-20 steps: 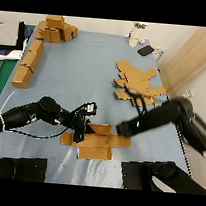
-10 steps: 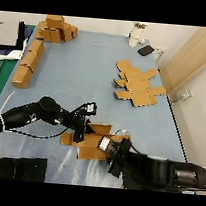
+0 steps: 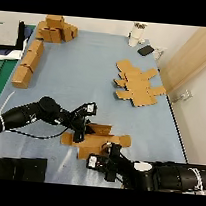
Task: Fold the box.
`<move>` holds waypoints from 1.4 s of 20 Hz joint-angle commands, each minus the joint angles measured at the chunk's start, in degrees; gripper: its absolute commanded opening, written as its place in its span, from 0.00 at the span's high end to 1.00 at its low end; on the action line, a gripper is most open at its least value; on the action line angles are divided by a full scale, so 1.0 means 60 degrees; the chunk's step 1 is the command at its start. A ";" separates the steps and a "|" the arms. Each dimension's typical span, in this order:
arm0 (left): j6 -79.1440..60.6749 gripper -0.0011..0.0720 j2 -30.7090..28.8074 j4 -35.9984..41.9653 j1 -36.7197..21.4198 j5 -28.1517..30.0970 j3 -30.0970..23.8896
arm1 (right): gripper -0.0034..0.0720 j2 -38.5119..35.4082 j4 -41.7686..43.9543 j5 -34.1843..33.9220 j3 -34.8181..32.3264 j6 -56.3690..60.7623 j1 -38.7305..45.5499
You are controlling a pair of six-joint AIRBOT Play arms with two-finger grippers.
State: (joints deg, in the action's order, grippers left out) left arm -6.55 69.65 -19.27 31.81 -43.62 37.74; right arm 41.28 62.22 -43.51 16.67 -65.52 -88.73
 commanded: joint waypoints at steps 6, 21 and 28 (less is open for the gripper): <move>-0.0004 0.96 0.0000 0.0000 0.0000 0.0004 -0.0004 | 0.32 0.0095 -0.1035 -0.0499 -0.0015 0.0000 -0.0026; -0.0004 0.96 0.0000 0.0000 0.0000 0.0004 -0.0004 | 0.32 0.0084 -0.0678 -0.0831 0.0164 0.0000 -0.0033; -0.0004 0.96 0.0000 0.0000 0.0000 0.0004 -0.0004 | 0.33 0.0073 -0.1883 -0.1038 0.0386 0.0827 -0.0026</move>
State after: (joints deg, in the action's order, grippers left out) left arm -6.57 69.65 -19.27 31.81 -43.59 37.74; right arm 41.76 53.65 -48.95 18.22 -63.75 -88.88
